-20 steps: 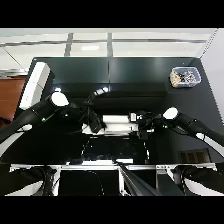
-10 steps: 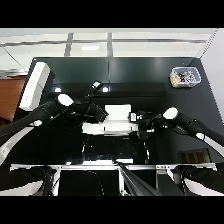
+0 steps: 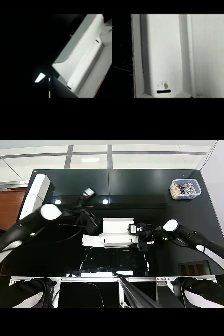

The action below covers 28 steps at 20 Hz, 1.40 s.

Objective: Fold the box and place the chain.

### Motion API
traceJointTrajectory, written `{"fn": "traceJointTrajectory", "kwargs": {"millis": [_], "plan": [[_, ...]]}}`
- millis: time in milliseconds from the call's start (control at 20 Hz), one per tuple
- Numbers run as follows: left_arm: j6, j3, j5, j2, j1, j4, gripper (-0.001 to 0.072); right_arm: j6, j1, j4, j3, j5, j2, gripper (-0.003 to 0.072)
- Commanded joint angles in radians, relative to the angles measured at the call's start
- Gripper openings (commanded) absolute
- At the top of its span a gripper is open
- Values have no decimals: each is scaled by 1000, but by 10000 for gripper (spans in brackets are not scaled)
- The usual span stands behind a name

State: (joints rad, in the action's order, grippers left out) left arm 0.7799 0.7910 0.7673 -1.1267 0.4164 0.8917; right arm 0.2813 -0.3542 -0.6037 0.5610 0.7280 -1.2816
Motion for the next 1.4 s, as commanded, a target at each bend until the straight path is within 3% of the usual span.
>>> {"fn": "traceJointTrajectory", "kwargs": {"millis": [0, 200, 250, 300, 350, 400, 550, 800, 850, 950, 1000, 1050, 1350], "plan": [[126, -80, 4, 191, -49, 167, 28, 0, -1, 0, 0, 0, 0, 11], [-394, -201, 176, 174, -1, 21, 29, 0, -1, 0, 0, 0, 0, 11], [-488, -212, 175, 158, 24, 27, 101, 0, -1, 0, 0, 0, 0, 11], [-547, -218, 137, 142, 50, 27, 428, 0, -1, 0, 0, 0, 0, 11], [-585, -220, 64, 128, 74, 27, 668, 0, -1, 0, 0, 0, 0, 11], [-607, -220, -27, 108, 98, 27, 704, 0, -1, 0, 0, 0, 0, 11], [-675, -219, -180, 45, 139, 35, 693, 0, -1, 0, 0, 0, 0, 11], [-658, -138, -21, -86, 138, 31, 682, 0, -1, 0, 0, 0, 0, 11], [-661, -131, -12, -95, 138, 30, 650, 0, -1, 0, 0, 0, 0, 11], [-661, -129, -13, -97, 137, -1, 371, 0, -1, 0, 0, 0, 0, 11], [-662, -129, -10, -97, 138, -23, 269, 0, -1, 0, 0, 0, 0, 11], [-669, -129, -8, -97, 137, -47, 214, 0, -1, 0, 0, 0, 0, 11], [-684, -129, -71, -137, 148, -267, 215, 0, -1, 0, 0, 0, 0, 11]]}}
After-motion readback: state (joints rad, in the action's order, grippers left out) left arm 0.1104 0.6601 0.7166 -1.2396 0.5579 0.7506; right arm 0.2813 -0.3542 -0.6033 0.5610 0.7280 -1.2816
